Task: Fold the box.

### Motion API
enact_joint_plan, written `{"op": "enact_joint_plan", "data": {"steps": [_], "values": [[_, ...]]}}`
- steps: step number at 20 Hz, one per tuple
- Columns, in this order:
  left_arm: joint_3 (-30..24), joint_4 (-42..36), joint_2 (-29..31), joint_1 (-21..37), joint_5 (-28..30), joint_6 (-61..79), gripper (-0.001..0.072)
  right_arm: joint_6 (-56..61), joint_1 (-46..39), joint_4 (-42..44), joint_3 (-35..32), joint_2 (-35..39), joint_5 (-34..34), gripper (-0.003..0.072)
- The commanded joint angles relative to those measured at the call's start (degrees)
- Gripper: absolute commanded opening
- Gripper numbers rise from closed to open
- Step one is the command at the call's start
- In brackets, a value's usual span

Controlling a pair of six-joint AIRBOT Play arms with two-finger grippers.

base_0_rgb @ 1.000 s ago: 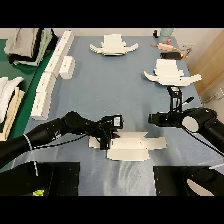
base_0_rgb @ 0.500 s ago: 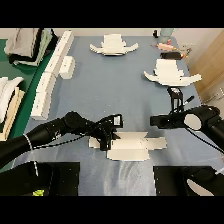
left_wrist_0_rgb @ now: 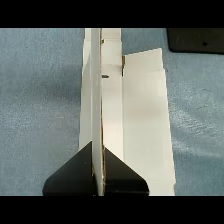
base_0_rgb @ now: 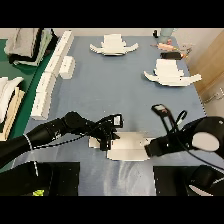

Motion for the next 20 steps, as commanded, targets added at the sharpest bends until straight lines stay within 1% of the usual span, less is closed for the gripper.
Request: {"op": "enact_joint_plan", "data": {"steps": [1,2,3,4,5,6,9,10,12,13,16,20], "values": [[0.0,0.0,0.0,0.0,0.0,0.0,0.0015,-1.9,17.2,-4.5,-3.1,0.5,-4.6,0.0001],[0.0,0.0,0.0,0.0,0.0,0.0,0.0015,-3.2,22.6,-7.2,-4.3,-0.2,-6.5,0.0004],[0.0,0.0,0.0,0.0,0.0,0.0,0.0015,-5.8,27.8,-10.8,-5.4,-1.3,-8.4,0.013],[0.0,0.0,0.0,0.0,0.0,0.0,0.0015,-7.8,32.0,-15.6,-6.6,-2.6,-10.3,0.0432],[0.0,0.0,0.0,0.0,0.0,0.0,0.0015,-9.8,34.7,-20.0,-7.5,-4.2,-12.0,0.0635],[0.0,0.0,0.0,0.0,0.0,0.0,0.0015,-11.8,36.3,-23.9,-8.2,-6.1,-13.0,0.0691],[0.0,0.0,0.0,0.0,-0.3,0.0,0.0015,-14.0,36.2,-28.7,-8.8,-12.4,-14.6,0.0691],[0.0,0.0,0.0,0.0,-0.2,0.0,0.0016,-12.8,36.2,-31.5,-8.8,-14.5,-14.8,0.0691],[0.0,0.0,0.0,0.0,-0.2,0.0,0.0015,-6.6,35.8,-36.7,-8.8,-17.7,-14.9,0.0691],[0.0,0.0,0.0,-0.1,-0.2,0.0,0.0015,-3.8,35.6,-37.9,-8.8,-18.5,-14.9,0.0687],[0.0,0.0,0.0,0.0,-0.2,0.0,0.0015,6.5,35.6,-38.6,-7.8,-17.3,-13.2,0.0686],[0.0,0.0,0.0,0.0,-0.2,0.0,0.0015,17.2,35.6,-39.9,-6.8,-12.0,-10.0,0.0686]]}}
